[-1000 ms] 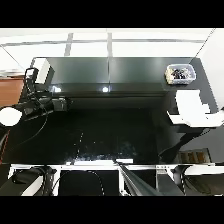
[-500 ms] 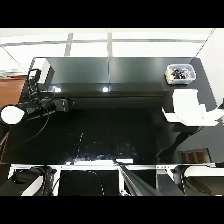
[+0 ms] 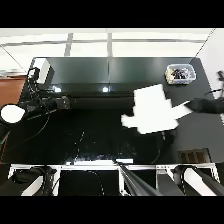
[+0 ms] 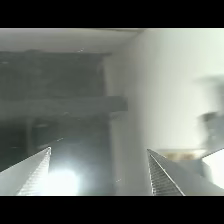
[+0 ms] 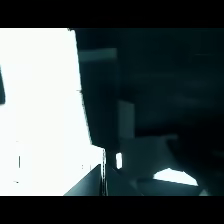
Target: Fold the box and place the chain.
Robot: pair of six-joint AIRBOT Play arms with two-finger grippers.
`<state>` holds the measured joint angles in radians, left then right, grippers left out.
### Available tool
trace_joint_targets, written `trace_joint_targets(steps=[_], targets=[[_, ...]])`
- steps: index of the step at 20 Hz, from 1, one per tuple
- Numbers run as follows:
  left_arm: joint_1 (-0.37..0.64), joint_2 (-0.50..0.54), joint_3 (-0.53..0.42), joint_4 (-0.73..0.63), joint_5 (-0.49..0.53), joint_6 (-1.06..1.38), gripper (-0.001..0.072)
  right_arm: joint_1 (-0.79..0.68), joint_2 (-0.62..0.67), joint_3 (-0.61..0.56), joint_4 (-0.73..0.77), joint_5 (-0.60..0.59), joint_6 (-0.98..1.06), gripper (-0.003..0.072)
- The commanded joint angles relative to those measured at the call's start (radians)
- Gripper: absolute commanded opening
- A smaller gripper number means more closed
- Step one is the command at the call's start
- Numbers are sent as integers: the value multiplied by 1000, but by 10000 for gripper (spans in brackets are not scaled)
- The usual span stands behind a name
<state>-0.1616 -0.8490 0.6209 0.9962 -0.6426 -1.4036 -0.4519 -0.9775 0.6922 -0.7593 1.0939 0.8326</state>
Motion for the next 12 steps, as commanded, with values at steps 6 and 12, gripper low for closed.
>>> trace_joint_targets(steps=[6,12], targets=[[0,-358,161,-275,-283,234,700,602,154,-363,321,-520,17,10],[-6,-604,234,-506,-462,386,700,679,154,-363,331,-557,29,10]])
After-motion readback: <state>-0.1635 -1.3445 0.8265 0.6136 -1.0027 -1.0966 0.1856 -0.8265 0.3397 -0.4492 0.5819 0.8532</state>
